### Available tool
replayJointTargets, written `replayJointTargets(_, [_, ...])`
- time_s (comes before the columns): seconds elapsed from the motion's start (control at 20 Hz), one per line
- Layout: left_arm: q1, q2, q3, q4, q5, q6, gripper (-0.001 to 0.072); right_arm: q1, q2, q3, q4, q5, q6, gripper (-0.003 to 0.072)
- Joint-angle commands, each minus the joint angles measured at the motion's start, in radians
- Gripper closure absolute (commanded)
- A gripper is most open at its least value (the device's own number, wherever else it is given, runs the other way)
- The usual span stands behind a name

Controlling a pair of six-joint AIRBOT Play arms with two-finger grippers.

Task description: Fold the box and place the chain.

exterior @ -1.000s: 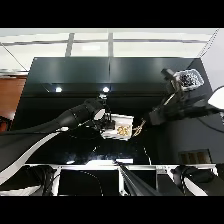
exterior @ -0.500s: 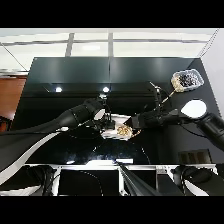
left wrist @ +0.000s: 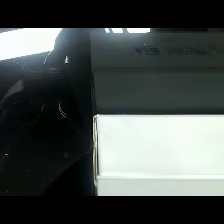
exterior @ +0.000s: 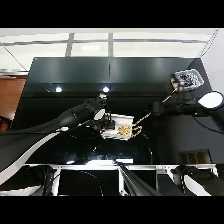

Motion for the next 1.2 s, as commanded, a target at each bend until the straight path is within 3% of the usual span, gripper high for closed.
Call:
replayJointTargets(0.0, [0.001, 0.000, 0.000, 0.000, 0.001, 0.000, 0.0677, -0.196, -0.019, -0.003, -0.327, -0.226, 0.196, 0.0179])
replayJointTargets(0.05, [0.001, 0.000, 0.000, 0.000, 0.001, 0.000, 0.0678, -0.220, -0.041, -0.002, -0.326, -0.286, 0.213, -0.0012])
replayJointTargets(0.3, [0.001, 0.000, 0.000, 0.000, 0.001, 0.000, 0.0677, -0.237, -0.289, 0.111, -0.281, -0.444, 0.249, -0.0016])
replayJointTargets(0.6, [0.001, 0.000, 0.000, 0.000, 0.001, 0.000, 0.0677, -0.234, -0.542, 0.301, -0.210, -0.446, 0.320, -0.0014])
replayJointTargets(0.65, [0.001, 0.000, 0.000, 0.000, 0.000, 0.000, 0.0678, -0.234, -0.560, 0.311, -0.192, -0.446, 0.320, 0.0020])
replayJointTargets(0.85, [0.001, 0.000, 0.000, 0.000, 0.002, 0.000, 0.0677, -0.237, -0.568, 0.316, -0.175, -0.404, 0.301, 0.0676])
replayJointTargets(1.0, [0.001, 0.000, 0.000, 0.000, 0.001, 0.000, 0.0677, -0.236, -0.546, 0.338, -0.174, -0.318, 0.277, 0.0670])
replayJointTargets(1.15, [0.001, 0.000, 0.000, 0.000, 0.001, 0.000, 0.0677, -0.236, -0.432, 0.359, -0.171, -0.222, 0.162, 0.0672])
